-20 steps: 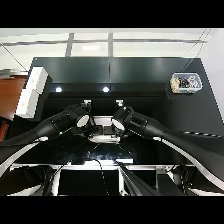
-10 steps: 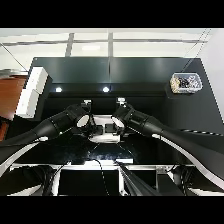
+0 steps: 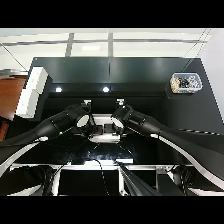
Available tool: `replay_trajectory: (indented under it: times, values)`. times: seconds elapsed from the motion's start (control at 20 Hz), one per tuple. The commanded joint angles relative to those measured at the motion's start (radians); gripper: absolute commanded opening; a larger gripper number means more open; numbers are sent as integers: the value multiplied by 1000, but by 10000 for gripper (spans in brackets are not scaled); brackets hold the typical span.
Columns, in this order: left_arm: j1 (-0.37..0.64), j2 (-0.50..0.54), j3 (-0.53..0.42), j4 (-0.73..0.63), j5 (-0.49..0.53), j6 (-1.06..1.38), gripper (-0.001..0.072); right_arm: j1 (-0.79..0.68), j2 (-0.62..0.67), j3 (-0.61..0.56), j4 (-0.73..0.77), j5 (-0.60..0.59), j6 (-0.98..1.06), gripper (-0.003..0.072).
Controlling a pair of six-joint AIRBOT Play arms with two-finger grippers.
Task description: Fold the box and place the chain.
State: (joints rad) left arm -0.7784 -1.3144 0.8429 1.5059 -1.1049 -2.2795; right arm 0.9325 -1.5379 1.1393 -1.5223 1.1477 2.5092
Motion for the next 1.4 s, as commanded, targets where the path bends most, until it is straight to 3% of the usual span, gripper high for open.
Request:
replay_trajectory:
  times: [0.0, 0.35, 0.4, 0.85, 0.9, 0.95, 1.2, 1.3, 1.35]
  values:
    - [0, -1, 0, 1, 1, 2, 29, 0, -6, 1, 3, -4, 0, 134]
    - [0, -1, 0, 2, 2, 2, 30, 0, -6, 1, 2, 0, -4, 130]
    - [0, -1, 0, 2, 2, 2, 30, 0, -6, 1, 2, -3, -17, 30]
    - [0, -1, 0, 2, 4, 2, 30, 0, 8, 3, -8, -3, -23, 37]
    - [0, -1, 0, 4, 4, 2, 29, 0, 14, 8, -16, 0, -43, 184]
    - [0, -1, 0, 5, 5, 2, 29, 0, 21, 12, -17, 7, -62, 436]
    - [0, -1, 0, 4, 0, 2, 30, -1, 25, 16, -27, 29, -62, 439]
    - [0, -1, 0, 4, 0, 2, 29, -1, 24, 14, -27, 28, -62, 326]
    - [0, -1, 0, 3, 0, 2, 29, 0, 23, 14, -27, 26, -60, 326]
